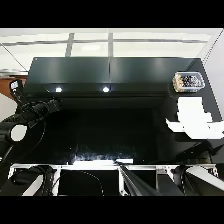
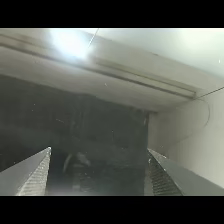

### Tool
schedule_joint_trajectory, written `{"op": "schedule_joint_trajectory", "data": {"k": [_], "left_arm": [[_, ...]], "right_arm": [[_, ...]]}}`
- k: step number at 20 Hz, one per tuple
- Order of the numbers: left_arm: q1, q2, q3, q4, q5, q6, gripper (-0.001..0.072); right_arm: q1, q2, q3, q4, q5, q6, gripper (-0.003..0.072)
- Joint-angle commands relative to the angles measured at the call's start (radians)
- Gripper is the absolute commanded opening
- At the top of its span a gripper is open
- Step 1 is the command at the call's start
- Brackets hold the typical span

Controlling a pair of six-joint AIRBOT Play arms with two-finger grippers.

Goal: Fold the box and place the chain.

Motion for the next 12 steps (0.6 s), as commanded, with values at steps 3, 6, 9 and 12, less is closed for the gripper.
{"op": "schedule_joint_trajectory", "data": {"k": [3,6,9,12], "left_arm": [[0.000,-0.010,0.001,0.000,-0.019,0.003,0.0700],[0.000,-0.010,0.001,0.000,-0.019,0.003,0.0699],[0.000,-0.010,0.001,0.000,-0.019,0.003,0.0699],[0.000,-0.010,0.001,-0.001,-0.018,0.003,0.0699]], "right_arm": [[-0.083,-0.262,0.171,0.377,0.354,-0.476,0.0717],[-0.074,-0.405,0.304,0.398,0.611,-0.525,0.0717],[-0.059,-0.509,0.397,0.396,0.729,-0.514,0.0717],[-0.028,-0.571,0.432,0.396,0.732,-0.510,0.0716]]}}
